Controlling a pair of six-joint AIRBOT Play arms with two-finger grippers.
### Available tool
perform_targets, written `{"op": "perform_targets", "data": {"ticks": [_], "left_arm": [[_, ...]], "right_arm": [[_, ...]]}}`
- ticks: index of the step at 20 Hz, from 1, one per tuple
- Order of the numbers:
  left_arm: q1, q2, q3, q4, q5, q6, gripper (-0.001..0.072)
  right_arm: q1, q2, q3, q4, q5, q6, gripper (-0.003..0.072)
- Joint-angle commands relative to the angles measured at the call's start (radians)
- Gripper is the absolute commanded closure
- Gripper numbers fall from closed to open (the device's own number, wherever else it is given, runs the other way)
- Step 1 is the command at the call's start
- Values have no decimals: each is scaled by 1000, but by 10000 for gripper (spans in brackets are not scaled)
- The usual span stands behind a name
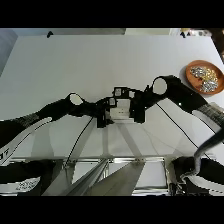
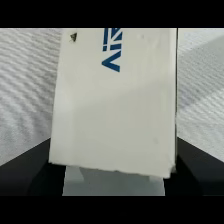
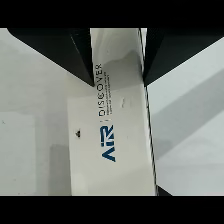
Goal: Fold the box and place the chain.
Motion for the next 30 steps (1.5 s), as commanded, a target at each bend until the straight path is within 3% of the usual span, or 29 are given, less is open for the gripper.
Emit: {"op": "perform_targets", "data": {"ticks": [1,7,9,10,15,17,21,29,30], "left_arm": [[0,0,0,-1,0,-4,316],[0,0,0,-1,0,-4,316],[0,0,0,-1,0,-4,316],[0,0,0,-1,0,-4,316],[0,0,0,-1,0,-4,316],[0,0,0,-1,0,-4,316],[0,0,0,-1,0,-4,316],[0,0,0,-1,0,-4,316],[0,0,0,-1,0,-4,316]], "right_arm": [[1,10,-2,5,0,-1,348],[1,121,-2,8,-98,-4,351],[1,130,-2,34,-97,-4,511],[1,129,-3,53,-95,-5,530],[1,129,-3,76,-31,-30,526],[1,129,-3,69,-5,-43,440],[1,118,-3,26,-52,-43,390],[1,47,-3,3,-75,-42,391],[1,47,-3,3,-73,-42,423]]}}
